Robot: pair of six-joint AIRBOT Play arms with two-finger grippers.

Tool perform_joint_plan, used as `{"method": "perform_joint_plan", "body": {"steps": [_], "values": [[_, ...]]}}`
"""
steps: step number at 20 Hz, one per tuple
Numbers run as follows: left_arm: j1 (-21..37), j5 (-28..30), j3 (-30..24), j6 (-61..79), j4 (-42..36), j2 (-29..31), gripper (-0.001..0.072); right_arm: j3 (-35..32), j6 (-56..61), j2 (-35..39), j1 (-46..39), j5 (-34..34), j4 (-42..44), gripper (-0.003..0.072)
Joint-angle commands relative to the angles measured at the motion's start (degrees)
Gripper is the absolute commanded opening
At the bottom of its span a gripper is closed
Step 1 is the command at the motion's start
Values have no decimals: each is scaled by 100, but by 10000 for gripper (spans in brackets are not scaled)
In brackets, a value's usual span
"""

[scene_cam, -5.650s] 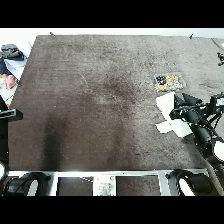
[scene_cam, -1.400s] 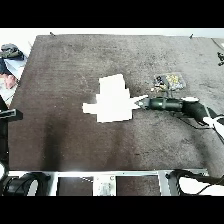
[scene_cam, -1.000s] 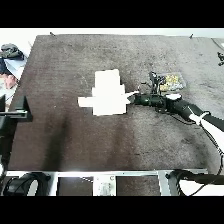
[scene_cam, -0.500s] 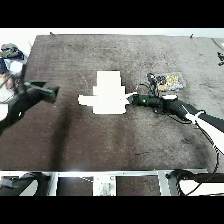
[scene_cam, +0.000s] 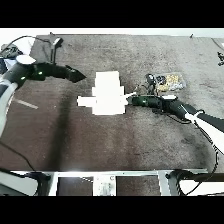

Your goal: Fold the box and place the chain.

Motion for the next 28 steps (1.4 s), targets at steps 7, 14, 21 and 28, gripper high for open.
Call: {"method": "perform_joint_plan", "body": {"steps": [7, 14, 21, 28], "values": [[-411, -1014, 2651, -1182, 568, -2332, 610, 4, -105, -2, 4, 61, 26, -16], [-411, -1565, 2903, -1226, 50, -2979, 610, 4, -107, -2, 4, 83, 24, -16], [-474, -1893, 2900, -1001, -380, -3211, 575, 4, -107, 9, 2, 127, 24, -15], [-570, -2162, 2903, -822, -380, -3259, 412, 7, -168, 9, -22, 142, 26, -15]]}}
